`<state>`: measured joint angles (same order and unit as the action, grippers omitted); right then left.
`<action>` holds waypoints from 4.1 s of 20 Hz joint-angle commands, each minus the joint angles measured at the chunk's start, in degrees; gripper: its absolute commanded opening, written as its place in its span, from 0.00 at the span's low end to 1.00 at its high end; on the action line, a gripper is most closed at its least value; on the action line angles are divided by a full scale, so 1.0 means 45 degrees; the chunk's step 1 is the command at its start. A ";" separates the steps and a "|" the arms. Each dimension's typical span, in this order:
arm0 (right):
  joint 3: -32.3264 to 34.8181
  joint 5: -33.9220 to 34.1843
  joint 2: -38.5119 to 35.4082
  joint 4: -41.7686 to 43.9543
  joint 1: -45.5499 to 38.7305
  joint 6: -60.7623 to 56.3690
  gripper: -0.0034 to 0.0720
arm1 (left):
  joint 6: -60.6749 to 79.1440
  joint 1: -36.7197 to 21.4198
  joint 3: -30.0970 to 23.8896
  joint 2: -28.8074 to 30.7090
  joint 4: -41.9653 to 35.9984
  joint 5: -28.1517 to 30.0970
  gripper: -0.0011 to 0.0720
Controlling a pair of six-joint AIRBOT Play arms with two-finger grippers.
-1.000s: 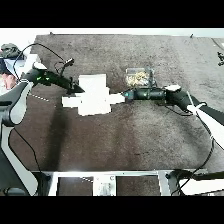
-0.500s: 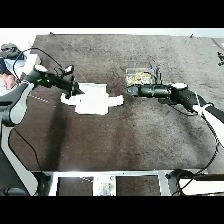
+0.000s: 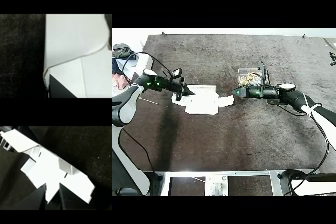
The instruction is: Fold the box and place the chain.
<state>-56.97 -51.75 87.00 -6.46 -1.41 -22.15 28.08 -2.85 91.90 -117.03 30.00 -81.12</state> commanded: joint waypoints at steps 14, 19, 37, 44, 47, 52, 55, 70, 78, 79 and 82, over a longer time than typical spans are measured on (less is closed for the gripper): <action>0.0000 0.0729 0.0063 -0.2526 0.1695 0.3915 0.56 | 0.0447 -0.0049 -0.0743 -0.0053 -0.0709 0.0923 0.03; 0.0000 0.2283 0.0063 -0.2642 0.2560 0.5425 0.56 | 0.0432 -0.0049 -0.0743 -0.0053 -0.0670 0.0894 0.03; -0.1107 0.4371 0.1749 -0.6402 0.4993 0.5867 0.77 | 0.0442 -0.0049 -0.0743 -0.0049 -0.0738 0.0850 0.03; -0.2098 0.4381 0.2531 -0.8257 0.5387 0.4357 0.77 | 0.0437 -0.0049 -0.0743 -0.0049 -0.0767 0.0850 0.03; -0.2210 0.5406 0.2613 -0.8340 0.5455 0.3944 0.77 | 0.0437 -0.0049 -0.0743 -0.0049 -0.0767 0.0850 0.03; -0.2225 0.6003 0.2171 -0.8286 0.5445 0.3609 0.77 | 0.0437 -0.0049 -0.0743 -0.0049 -0.0772 0.0845 0.03; -0.2395 0.5935 0.1996 -0.8286 0.5289 0.3507 0.78 | 0.0437 -0.0049 -0.0743 -0.0049 -0.0772 0.0845 0.03; -0.5571 0.2987 0.3735 -0.8752 0.3842 0.4362 0.83 | 0.0437 -0.0024 -0.0743 -0.0049 -0.0772 0.0831 0.03; -0.6028 0.2477 0.3973 -0.8257 0.3395 0.4609 0.84 | 0.0437 -0.0024 -0.0743 -0.0049 -0.0772 0.0831 0.03; -0.6028 0.2293 0.3978 -0.7800 0.3376 0.5056 0.84 | 0.0437 -0.0024 -0.0743 -0.0049 -0.0772 0.0831 0.03; -0.6042 0.2098 0.3993 -0.7286 0.3215 0.5683 0.84 | 0.0437 -0.0024 -0.0743 -0.0049 -0.0772 0.0826 0.03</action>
<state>-83.96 -41.19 104.88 -41.69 13.61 0.71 30.02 -2.96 88.55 -117.23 26.50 -77.36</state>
